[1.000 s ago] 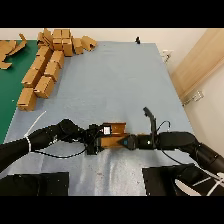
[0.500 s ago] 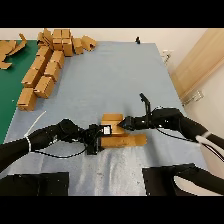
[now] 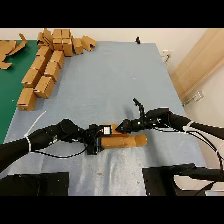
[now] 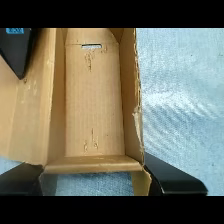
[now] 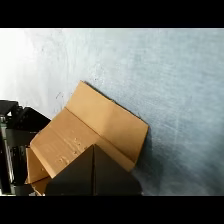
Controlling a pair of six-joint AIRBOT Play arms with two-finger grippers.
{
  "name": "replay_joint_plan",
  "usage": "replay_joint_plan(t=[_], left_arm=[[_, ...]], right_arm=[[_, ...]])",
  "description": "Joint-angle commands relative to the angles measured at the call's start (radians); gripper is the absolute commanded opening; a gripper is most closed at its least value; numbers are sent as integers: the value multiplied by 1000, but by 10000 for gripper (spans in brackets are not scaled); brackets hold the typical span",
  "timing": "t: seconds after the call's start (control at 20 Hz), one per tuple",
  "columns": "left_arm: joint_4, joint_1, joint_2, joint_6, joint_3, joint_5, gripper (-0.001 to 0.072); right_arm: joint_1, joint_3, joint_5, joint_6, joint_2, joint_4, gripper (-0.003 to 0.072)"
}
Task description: Fold the box.
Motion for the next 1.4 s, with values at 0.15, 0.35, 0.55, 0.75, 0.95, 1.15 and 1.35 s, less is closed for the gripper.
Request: replay_joint_plan(t=[0.15,0.35,0.55,0.75,0.95,1.15,1.35], left_arm=[[0,0,-1,0,1,0,609],[0,0,-1,0,1,0,609],[0,0,-1,0,1,0,610],[0,0,-1,0,1,0,610],[0,0,-1,0,1,0,610],[0,0,-1,0,1,0,609],[0,0,-1,0,1,0,610]], right_arm=[[-18,3,-4,-67,115,-9,5],[-97,-1,-31,-63,349,-189,6],[-93,-52,-107,-16,543,-447,81],[19,-105,-159,-21,577,-668,593],[204,-104,-89,-164,549,-875,599],[287,-104,57,-174,512,-1069,600],[287,-103,179,-214,472,-930,599]])
